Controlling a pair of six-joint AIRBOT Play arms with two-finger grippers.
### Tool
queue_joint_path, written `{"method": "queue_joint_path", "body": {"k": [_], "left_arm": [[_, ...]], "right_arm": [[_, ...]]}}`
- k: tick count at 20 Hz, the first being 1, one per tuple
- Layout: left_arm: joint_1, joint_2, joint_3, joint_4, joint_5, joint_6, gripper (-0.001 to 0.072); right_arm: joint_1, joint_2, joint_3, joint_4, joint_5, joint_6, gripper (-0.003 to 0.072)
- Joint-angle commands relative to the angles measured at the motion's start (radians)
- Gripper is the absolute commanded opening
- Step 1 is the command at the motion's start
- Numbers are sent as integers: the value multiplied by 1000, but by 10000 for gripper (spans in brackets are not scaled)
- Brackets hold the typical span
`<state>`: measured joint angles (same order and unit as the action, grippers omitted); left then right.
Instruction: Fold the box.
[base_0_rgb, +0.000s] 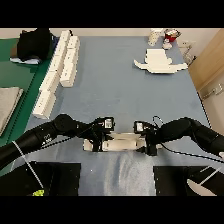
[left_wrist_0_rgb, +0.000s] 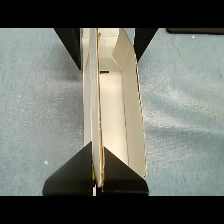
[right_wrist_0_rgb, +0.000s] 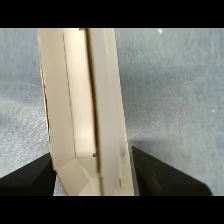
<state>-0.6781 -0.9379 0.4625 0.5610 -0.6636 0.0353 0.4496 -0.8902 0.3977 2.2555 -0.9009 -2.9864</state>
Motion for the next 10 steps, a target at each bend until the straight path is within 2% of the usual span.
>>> {"method": "queue_joint_path", "body": {"k": [1, 3, 6, 10], "left_arm": [[0, 0, 0, 0, 0, 0, 14], [0, 0, 0, 0, 0, 0, 14], [0, 0, 0, 0, 0, 0, 14], [0, 0, 0, 0, 0, 0, 14]], "right_arm": [[8, -2, -27, 10, 50, -18, 713], [8, -2, -38, 10, 71, -18, 710], [41, -4, -42, 7, 107, -18, 660], [58, -29, -48, 3, 114, -18, 660]]}}
